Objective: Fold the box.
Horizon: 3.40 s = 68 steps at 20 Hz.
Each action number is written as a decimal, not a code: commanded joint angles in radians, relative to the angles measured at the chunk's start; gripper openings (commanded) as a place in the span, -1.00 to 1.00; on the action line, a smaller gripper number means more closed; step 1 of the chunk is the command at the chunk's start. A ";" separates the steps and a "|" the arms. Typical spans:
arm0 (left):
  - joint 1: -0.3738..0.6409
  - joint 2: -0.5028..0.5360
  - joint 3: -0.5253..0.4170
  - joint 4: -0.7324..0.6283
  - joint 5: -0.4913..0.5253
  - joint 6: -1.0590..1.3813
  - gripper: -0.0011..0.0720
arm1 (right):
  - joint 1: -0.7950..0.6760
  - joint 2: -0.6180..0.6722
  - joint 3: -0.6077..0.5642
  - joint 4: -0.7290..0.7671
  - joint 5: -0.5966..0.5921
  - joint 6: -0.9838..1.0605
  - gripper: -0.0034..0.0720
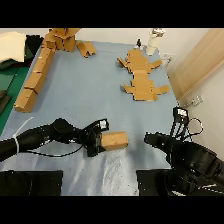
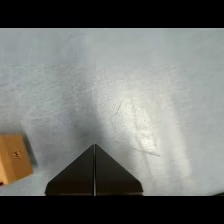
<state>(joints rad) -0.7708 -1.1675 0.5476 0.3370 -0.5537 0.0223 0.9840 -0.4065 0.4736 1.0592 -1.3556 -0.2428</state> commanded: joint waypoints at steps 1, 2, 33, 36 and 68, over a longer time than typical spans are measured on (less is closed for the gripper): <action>0.008 0.068 0.014 0.002 0.140 -0.179 0.45 | 0.000 0.001 0.001 -0.055 -0.005 0.004 -0.90; 0.023 0.085 0.017 0.005 0.207 -0.236 0.45 | 0.000 0.001 0.001 -0.077 -0.020 0.004 -0.90; 0.745 -0.753 1.226 0.929 -0.010 -1.249 0.45 | 0.000 0.000 0.000 -0.285 -0.033 0.053 -0.90; 0.759 -0.765 1.228 0.986 -0.014 -1.328 0.45 | 0.000 0.000 0.000 -0.296 -0.032 0.053 -0.90; 0.772 -0.718 1.446 1.128 -0.616 -1.355 0.92 | 0.000 0.000 0.000 -0.227 0.055 0.019 -0.90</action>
<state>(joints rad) 0.0010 -1.9026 1.9285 1.4364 -0.9836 -1.3193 0.9836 -0.4065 0.4736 0.7998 -1.3376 -0.1986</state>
